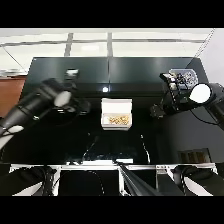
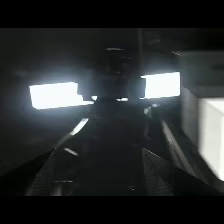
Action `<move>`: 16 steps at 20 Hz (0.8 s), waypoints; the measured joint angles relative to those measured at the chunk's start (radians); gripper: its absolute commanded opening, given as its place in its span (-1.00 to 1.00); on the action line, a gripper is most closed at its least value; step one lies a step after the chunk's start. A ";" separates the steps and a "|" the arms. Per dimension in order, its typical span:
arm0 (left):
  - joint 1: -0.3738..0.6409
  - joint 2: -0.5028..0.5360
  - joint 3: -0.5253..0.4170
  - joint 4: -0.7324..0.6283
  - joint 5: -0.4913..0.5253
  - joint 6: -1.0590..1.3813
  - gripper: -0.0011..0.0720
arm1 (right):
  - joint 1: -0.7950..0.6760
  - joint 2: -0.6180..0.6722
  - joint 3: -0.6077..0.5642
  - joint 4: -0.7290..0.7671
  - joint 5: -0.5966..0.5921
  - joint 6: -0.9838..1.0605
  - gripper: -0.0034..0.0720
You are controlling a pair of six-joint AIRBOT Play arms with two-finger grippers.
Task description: Fold the box and place the chain.
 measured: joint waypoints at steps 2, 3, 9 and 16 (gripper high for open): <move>0.143 0.013 -0.065 -0.243 0.028 0.209 0.67 | 0.000 0.000 0.000 0.001 -0.012 0.002 -0.08; 0.207 0.006 -0.092 -0.397 0.024 0.347 0.68 | 0.000 0.000 0.000 0.001 -0.018 0.004 -0.08; 0.392 -0.098 -0.163 -0.995 -0.065 1.159 0.97 | 0.000 0.000 0.000 0.003 -0.027 0.008 -0.08; 0.277 -0.144 -0.167 -0.956 0.001 1.705 0.97 | 0.000 0.000 0.000 0.017 -0.028 0.016 -0.08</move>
